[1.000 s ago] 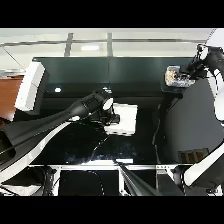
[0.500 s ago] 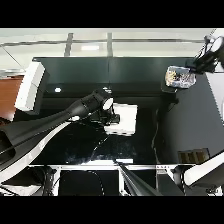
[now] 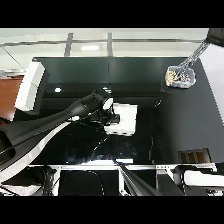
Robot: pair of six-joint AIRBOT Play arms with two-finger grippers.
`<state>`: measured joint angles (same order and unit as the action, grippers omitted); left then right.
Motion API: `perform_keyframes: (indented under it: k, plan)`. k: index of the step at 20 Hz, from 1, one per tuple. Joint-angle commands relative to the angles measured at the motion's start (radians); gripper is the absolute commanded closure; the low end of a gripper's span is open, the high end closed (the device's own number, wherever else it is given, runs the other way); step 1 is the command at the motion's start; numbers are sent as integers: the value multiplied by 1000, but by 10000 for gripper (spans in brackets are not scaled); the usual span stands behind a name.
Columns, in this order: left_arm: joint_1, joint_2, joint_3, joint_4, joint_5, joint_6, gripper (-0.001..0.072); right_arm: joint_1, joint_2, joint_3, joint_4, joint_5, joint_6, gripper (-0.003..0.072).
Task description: Fold the box and place the chain.
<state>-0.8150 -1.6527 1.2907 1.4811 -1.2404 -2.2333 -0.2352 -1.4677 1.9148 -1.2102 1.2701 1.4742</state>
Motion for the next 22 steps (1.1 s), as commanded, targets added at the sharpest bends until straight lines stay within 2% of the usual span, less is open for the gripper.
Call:
perform_keyframes:
  k: [1, 6, 11, 15, 22]
  plan:
    - [1, 0, 1, 3, 8, 2, 684, 11, 141, 0, 155, 45, -53, 673]
    - [1, 0, 1, 3, 9, 5, 684, 108, 293, -8, 167, 129, -16, 672]
    - [1, 0, 1, 4, 14, 5, 684, 256, 385, -79, 166, 232, 8, 672]
    - [1, 0, 1, 11, 13, 5, 684, 372, 399, -85, 171, 283, 15, 671]
    - [1, 0, 1, 11, 13, 5, 684, 457, 399, -85, 328, 292, 14, 671]
